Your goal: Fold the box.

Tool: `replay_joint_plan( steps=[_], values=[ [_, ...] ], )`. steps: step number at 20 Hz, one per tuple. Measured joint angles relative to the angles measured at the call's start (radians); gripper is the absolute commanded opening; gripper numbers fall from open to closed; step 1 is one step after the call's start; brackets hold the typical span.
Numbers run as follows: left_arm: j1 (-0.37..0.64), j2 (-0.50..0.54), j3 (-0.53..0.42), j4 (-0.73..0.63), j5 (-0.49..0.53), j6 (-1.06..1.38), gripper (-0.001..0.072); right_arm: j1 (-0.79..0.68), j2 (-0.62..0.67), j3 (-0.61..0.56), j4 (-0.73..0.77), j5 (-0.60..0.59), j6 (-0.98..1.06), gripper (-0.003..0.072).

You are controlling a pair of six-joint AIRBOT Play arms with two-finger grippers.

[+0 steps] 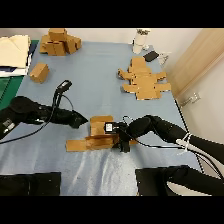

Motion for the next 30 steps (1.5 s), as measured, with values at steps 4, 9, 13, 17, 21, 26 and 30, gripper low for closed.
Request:
replay_joint_plan(
  steps=[4,9,13,17,21,26,30],
  values=[
    [0.008,0.118,-0.024,0.019,-0.211,0.147,0.0011,0.0,0.0,0.0,0.0,0.0,0.0,0.0519],
    [0.005,0.226,-0.084,0.09,-0.312,0.404,0.0013,0.0,0.0,0.0,-0.003,0.0,0.0,0.0519],
    [0.029,0.286,-0.247,0.098,-0.153,0.699,0.0707,0.0,0.0,0.0,-0.008,0.0,0.0,0.0519],
    [-0.026,0.253,-0.358,0.029,0.047,0.838,0.0707,0.0,0.0,0.0,-0.013,0.0,0.0,0.0519],
    [-0.111,0.161,-0.378,-0.017,0.194,0.883,0.0707,0.0,0.0,0.0,-0.015,0.0,0.0,0.0519],
    [-0.163,0.103,-0.373,-0.035,0.272,0.893,0.0707,0.0,0.0,0.0,-0.015,0.0,0.0,0.0519],
    [-0.188,0.082,-0.369,-0.058,0.294,0.888,0.0706,0.0,0.0,0.0,-0.015,0.0,0.0,0.0519]
  ],
)
